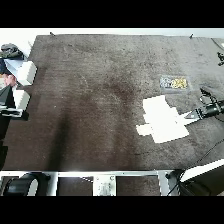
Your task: Fold the box and place the chain.
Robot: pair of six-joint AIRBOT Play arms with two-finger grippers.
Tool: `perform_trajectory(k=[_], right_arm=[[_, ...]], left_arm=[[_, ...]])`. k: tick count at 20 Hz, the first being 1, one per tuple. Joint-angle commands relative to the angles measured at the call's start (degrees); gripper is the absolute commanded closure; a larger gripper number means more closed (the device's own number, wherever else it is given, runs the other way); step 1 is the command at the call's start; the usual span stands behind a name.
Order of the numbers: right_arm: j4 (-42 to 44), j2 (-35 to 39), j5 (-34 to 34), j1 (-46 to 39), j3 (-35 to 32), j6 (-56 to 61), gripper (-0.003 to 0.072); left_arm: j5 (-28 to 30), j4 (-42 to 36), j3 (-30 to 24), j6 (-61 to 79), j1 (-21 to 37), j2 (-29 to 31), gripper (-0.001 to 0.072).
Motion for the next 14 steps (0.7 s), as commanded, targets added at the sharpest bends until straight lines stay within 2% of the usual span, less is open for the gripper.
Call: perform_trajectory(k=[1, 4, 8, 12, 14], right_arm=[[10.8, 3.7, 0.0, 0.1, -7.3, -2.4, 0.0710], [17.2, 8.1, -1.1, 1.6, -16.8, -5.9, 0.0710], [25.6, 12.6, -11.0, 7.5, -28.3, -7.6, 0.0710], [32.5, 12.9, -17.7, 18.6, -31.2, -8.1, 0.0711], [39.9, 13.2, -24.1, 24.8, -31.2, -8.1, 0.0711]], left_arm=[[0.0, 0.0, 0.0, 0.0, 0.0, 0.0, 0.0699], [0.0, 0.0, 0.0, 0.0, 0.0, 0.0, 0.0699], [0.0, 0.0, 0.0, 0.0, 0.0, 0.0, 0.0699], [0.0, 0.0, 0.0, 0.0, 0.0, 0.0, 0.0699], [0.0, 0.0, 0.0, 0.0, 0.0, 0.0, 0.0699]])
